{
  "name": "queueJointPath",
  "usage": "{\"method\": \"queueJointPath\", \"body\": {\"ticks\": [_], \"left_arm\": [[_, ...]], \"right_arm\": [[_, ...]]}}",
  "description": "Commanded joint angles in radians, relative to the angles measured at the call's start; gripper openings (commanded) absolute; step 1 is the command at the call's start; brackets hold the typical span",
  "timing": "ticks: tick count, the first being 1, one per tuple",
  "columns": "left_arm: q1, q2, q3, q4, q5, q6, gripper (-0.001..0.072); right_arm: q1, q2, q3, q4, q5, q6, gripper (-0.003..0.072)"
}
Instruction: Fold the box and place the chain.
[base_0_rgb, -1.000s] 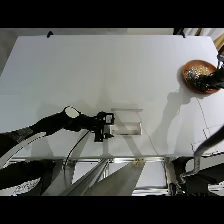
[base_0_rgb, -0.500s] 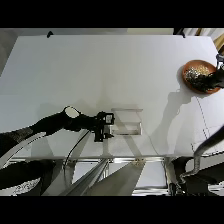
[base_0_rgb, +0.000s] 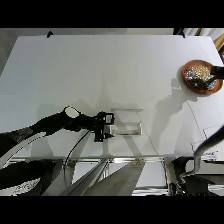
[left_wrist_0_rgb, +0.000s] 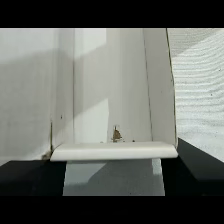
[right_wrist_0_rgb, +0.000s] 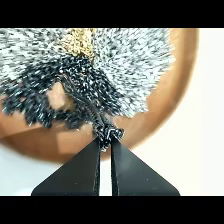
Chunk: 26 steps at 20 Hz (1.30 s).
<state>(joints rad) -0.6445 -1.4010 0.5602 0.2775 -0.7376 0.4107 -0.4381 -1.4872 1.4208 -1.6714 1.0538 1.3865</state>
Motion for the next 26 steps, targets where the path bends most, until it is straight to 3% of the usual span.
{"method": "queueJointPath", "body": {"ticks": [1,11,17,23,26], "left_arm": [[0.001,0.001,0.0,0.0,0.0,0.0,0.0031],[0.001,0.001,0.0,0.0,0.0,0.0,0.0031],[0.001,0.001,0.0,0.0,0.0,0.0,0.0031],[0.001,0.001,0.0,0.0,0.0,0.0,0.0031],[0.001,0.001,0.0,0.0,0.0,0.0,0.0031]], "right_arm": [[0.0,0.159,0.001,0.038,0.094,-0.068,0.0014],[0.001,0.563,0.001,0.416,0.308,-0.192,0.0014],[0.138,0.732,0.001,0.427,0.372,-0.192,0.0015],[0.287,0.818,0.001,0.433,0.45,-0.179,0.0015],[0.351,0.842,0.001,0.505,0.484,-0.178,0.0015]]}}
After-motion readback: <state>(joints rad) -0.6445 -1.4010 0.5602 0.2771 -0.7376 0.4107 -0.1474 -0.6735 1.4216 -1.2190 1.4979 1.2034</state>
